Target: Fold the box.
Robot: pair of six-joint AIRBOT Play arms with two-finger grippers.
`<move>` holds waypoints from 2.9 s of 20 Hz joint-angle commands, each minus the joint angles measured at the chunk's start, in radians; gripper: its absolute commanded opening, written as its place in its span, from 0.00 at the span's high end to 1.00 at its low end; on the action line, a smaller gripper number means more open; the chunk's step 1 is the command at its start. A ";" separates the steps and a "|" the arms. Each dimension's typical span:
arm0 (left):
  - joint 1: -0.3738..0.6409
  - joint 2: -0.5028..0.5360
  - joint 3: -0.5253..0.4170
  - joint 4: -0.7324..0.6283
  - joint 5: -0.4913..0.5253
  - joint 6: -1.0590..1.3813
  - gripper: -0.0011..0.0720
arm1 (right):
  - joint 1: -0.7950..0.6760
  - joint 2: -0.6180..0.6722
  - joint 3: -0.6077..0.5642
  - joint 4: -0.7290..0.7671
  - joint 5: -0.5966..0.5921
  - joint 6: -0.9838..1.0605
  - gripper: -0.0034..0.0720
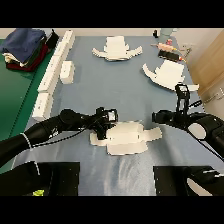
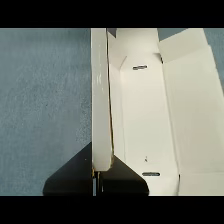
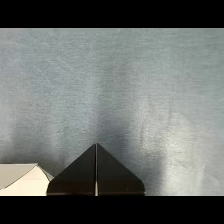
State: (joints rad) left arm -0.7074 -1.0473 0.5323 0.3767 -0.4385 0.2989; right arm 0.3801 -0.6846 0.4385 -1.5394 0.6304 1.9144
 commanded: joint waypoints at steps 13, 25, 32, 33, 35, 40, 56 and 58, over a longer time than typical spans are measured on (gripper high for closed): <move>-0.004 0.000 -0.060 -0.267 0.020 0.323 0.97 | 0.000 0.000 0.001 -0.001 -0.008 0.000 0.95; -0.063 0.000 -0.106 -0.284 0.079 0.322 0.97 | 0.000 0.000 0.001 -0.001 -0.011 0.000 0.95; -0.127 0.002 -0.105 -0.284 0.160 0.319 0.97 | 0.000 0.000 0.001 -0.002 -0.012 0.000 0.95; -0.119 0.002 -0.093 -0.279 0.174 0.319 0.96 | 0.000 0.000 0.001 -0.002 -0.014 0.000 0.95; -0.077 0.002 -0.049 -0.243 0.164 0.318 0.97 | 0.000 0.000 0.001 -0.002 -0.027 0.000 0.95; 0.049 0.002 0.046 -0.212 0.028 0.315 0.97 | 0.000 0.000 0.001 -0.002 -0.064 0.000 0.95; -0.156 0.005 -0.105 -0.225 0.229 0.313 0.97 | 0.000 0.000 0.001 -0.001 -0.067 0.001 0.95; -0.166 0.016 -0.105 -0.234 0.230 0.310 0.97 | 0.000 0.000 0.001 -0.001 -0.067 0.001 0.95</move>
State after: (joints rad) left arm -0.8555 -1.0397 0.4313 0.1520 -0.2207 0.6136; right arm 0.3801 -0.6846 0.4385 -1.5410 0.5632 1.9148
